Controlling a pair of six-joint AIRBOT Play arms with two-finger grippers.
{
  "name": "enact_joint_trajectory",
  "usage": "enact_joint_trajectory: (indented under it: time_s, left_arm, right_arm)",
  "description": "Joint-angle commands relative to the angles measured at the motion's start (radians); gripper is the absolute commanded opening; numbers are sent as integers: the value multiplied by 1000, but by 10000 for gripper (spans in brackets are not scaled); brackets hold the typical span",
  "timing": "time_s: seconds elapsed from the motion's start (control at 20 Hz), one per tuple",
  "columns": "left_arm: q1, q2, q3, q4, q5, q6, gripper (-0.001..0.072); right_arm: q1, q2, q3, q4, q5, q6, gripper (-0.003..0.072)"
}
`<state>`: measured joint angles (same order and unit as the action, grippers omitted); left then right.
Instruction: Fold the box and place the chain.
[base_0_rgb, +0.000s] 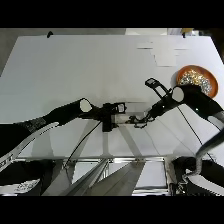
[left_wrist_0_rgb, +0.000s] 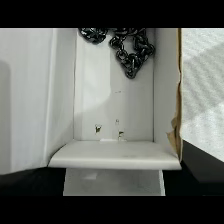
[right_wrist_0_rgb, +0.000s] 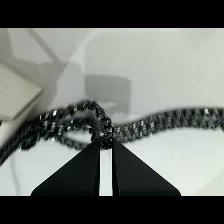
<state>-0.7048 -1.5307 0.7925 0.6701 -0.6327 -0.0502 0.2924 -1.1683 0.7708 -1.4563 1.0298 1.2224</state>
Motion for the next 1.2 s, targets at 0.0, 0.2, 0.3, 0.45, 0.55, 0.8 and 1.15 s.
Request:
enact_joint_trajectory:
  time_s: [0.0,0.2,0.3,0.45,0.55,0.8,1.15]
  left_arm:
    - [0,1,0,0,0,0,11]
    - [0,1,0,0,0,0,11]
    - [0,1,0,0,0,0,11]
    - [0,1,0,0,0,0,11]
    - [0,1,0,0,0,0,11]
    - [0,1,0,0,0,0,11]
    - [0,1,0,0,0,0,11]
  right_arm:
    - [1,143,1,-24,40,23,15]
    - [1,295,2,15,79,34,15]
    - [0,356,2,82,89,33,15]
    - [1,417,2,224,90,16,15]
    - [1,439,2,357,95,-42,15]
    - [1,445,3,655,83,-179,15]
    - [1,445,4,867,-5,-301,15]
